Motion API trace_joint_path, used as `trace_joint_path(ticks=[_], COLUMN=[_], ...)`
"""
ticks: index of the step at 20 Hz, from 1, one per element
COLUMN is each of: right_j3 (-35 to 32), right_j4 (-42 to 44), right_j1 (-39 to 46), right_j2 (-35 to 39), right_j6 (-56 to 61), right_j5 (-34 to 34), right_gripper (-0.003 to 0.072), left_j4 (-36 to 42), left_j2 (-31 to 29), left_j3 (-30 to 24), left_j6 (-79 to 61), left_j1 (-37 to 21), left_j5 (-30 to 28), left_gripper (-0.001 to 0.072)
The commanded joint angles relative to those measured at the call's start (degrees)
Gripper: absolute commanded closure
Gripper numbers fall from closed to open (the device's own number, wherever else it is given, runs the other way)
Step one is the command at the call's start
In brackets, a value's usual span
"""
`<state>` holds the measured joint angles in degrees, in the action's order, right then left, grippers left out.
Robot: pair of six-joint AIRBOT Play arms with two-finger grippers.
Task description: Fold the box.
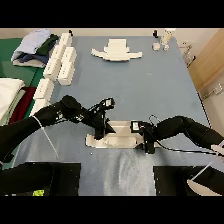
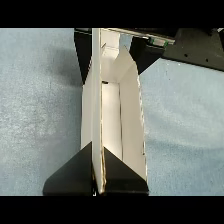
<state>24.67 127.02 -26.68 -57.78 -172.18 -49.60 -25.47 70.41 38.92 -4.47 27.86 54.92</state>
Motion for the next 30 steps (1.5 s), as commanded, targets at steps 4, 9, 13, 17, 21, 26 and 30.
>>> trace_joint_path(ticks=[4, 9, 13, 17, 21, 26, 30], right_j3=[-0.02, 0.02, 0.02, 0.02, 0.02, 0.02, 0.02], right_j4=[-1.05, -1.22, -1.22, -1.22, -1.22, -1.22, -1.22], right_j1=[-0.22, -0.22, -0.22, -0.22, -0.22, -0.22, -0.22], right_j2=[-0.02, -0.02, -0.02, -0.02, -0.02, -0.02, -0.02], right_j6=[0.02, 0.02, 0.02, 0.02, 0.02, 0.02, 0.02], right_j5=[-0.31, -0.17, -0.37, -0.37, -0.37, -0.37, -0.37], right_gripper=[0.0181, 0.0178, 0.0179, 0.0178, 0.0179, 0.0178, 0.0178], left_j4=[0.0, 0.0, 0.0, 0.0, 0.02, 0.66, 1.68], left_j2=[0.0, 0.0, 0.0, 0.0, 0.0, -0.02, -0.02], left_j3=[0.0, 0.0, 0.0, 0.0, 0.0, 0.0, 0.0], left_j6=[0.02, 0.0, 0.0, 0.0, 0.0, -0.02, -0.02], left_j1=[0.0, 0.0, 0.0, 0.0, 0.0, 0.0, 0.0], left_j5=[-0.07, -0.07, -0.07, -0.07, -0.07, -0.7, -0.7], left_gripper=[0.0697, 0.0696, 0.0697, 0.0697, 0.0697, 0.0696, 0.0696])
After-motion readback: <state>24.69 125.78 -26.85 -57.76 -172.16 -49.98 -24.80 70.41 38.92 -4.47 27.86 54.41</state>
